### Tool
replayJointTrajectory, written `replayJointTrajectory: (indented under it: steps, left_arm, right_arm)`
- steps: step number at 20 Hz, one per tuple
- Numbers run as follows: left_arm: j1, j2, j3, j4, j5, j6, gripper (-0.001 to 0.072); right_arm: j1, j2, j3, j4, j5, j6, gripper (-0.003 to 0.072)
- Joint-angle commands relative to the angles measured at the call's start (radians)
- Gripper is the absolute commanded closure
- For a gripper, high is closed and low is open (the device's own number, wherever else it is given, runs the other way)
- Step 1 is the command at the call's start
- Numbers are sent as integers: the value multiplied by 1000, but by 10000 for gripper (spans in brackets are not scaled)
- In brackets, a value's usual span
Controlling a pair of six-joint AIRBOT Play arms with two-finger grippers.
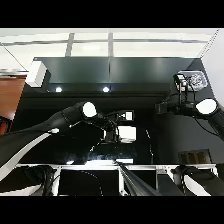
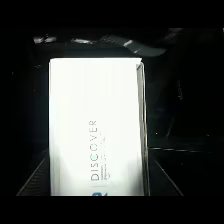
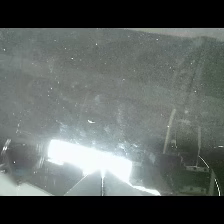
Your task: Fold the box and place the chain.
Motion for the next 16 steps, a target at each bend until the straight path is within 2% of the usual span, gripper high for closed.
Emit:
replayJointTrajectory:
  steps: [1, 4, 5, 6, 7, 8, 12, 16]
  left_arm:
    - [-37, -19, 1, 41, 77, -10, 1]
    - [-61, -42, 1, 115, 101, -50, 2]
    - [-61, -42, 1, 122, 101, -82, 33]
    - [-60, -42, 2, 140, 100, -120, 125]
    - [-58, -40, 3, 170, 92, -161, 315]
    - [-51, -36, 4, 195, 83, -193, 411]
    - [64, 22, 4, 236, -17, -343, 426]
    - [319, 120, 3, 401, -150, -592, 426]
  right_arm:
    - [-1, 1, 0, 0, 0, 0, 681]
    - [-1, 1, 0, 0, 8, 0, 681]
    - [-1, 1, 0, 0, 8, 0, 681]
    - [-1, 1, 0, 0, 8, 0, 681]
    - [-1, 1, 0, 0, 8, 0, 681]
    - [-1, 1, 0, 0, 8, 0, 681]
    - [-1, 1, 0, 0, 13, 0, 681]
    - [-1, 1, 0, -3, 14, 0, 681]
